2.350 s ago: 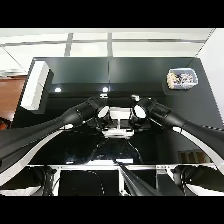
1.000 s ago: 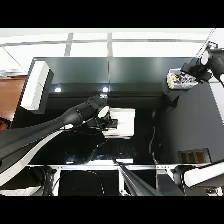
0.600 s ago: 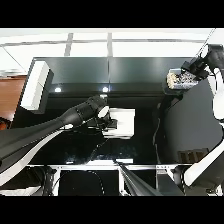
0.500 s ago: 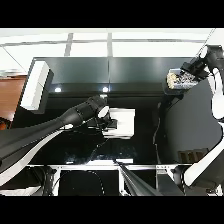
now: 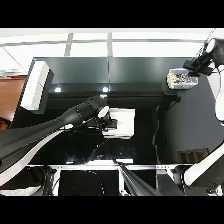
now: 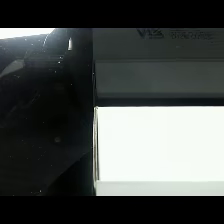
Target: Fold the box and place the chain.
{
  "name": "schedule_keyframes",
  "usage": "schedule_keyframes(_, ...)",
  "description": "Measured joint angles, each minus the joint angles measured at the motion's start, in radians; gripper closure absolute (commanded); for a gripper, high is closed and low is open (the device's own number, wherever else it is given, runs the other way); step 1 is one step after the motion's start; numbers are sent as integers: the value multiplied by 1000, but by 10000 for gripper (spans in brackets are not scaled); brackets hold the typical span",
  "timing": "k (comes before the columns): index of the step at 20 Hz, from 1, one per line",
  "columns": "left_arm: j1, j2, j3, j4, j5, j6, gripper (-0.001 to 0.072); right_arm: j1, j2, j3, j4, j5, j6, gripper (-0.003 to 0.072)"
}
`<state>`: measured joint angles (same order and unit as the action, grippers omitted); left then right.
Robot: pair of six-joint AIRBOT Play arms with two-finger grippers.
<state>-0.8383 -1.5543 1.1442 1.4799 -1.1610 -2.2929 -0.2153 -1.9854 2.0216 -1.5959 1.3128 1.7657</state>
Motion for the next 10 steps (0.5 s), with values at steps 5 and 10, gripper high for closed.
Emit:
schedule_keyframes(5, 0, 0, 0, 0, 0, 0, 679, 13, 213, 4, 51, 25, -126, 680)
schedule_keyframes(10, 0, 0, 0, 0, 0, 0, 679, 16, 468, -32, 208, 53, -203, 680)
